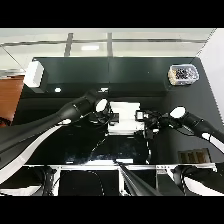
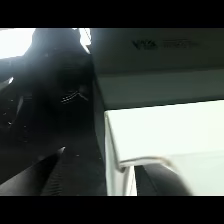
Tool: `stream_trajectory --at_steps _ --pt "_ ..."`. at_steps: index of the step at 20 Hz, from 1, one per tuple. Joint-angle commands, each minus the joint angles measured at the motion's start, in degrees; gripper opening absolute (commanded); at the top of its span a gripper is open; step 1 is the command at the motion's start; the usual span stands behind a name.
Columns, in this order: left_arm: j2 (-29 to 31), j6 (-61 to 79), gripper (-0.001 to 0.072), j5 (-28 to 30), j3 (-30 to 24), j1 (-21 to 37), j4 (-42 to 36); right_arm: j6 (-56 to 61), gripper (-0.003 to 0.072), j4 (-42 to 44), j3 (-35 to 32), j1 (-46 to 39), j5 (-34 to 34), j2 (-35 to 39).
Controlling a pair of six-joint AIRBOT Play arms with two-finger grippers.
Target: Fold the box and place the chain.
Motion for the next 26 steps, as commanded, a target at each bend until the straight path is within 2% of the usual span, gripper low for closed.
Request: stream_trajectory --at_steps 1,7,16,17,18,19,20,23,24,26 --pt "-2.0 -6.9 0.0481 -1.3 2.0 -2.0 1.7 0.0 0.0299 0.0 0.0 0.0 0.1 0.0" --pt "-2.6 -7.6 0.0481 -4.9 2.5 -2.6 4.4 0.0 0.0299 0.0 0.0 0.0 0.0 0.0" --pt "-5.5 -7.8 0.0479 -5.5 6.8 -3.9 5.6 0.0 0.0299 0.0 0.0 0.0 0.1 0.0" --pt "-5.5 -7.8 0.0393 -5.5 6.8 -3.8 5.5 0.0 0.0299 0.0 0.0 0.0 0.1 0.0" --pt "-5.5 -7.8 0.0255 -5.3 6.8 -3.9 5.2 0.0 0.0299 0.0 0.0 0.0 0.1 0.0" --pt "-5.5 -8.2 0.0191 -4.9 6.8 -3.9 4.6 0.0 0.0299 0.0 0.0 0.0 0.1 0.0" --pt "-5.5 -9.6 0.0018 -4.7 6.8 -3.9 4.5 0.0 0.0299 0.0 0.0 0.0 0.1 0.0" --pt "-5.5 -10.0 0.0022 -4.1 6.8 -3.9 4.5 0.0 0.0299 0.0 0.0 0.0 0.1 0.0" --pt "-5.5 -10.0 0.0055 -4.1 6.8 -3.9 4.3 0.0 0.0299 0.0 0.0 0.0 0.1 0.0" --pt "-5.5 -9.5 0.0552 -4.1 6.8 -3.9 4.2 0.0 0.0299 0.0 0.0 0.0 0.1 0.0"
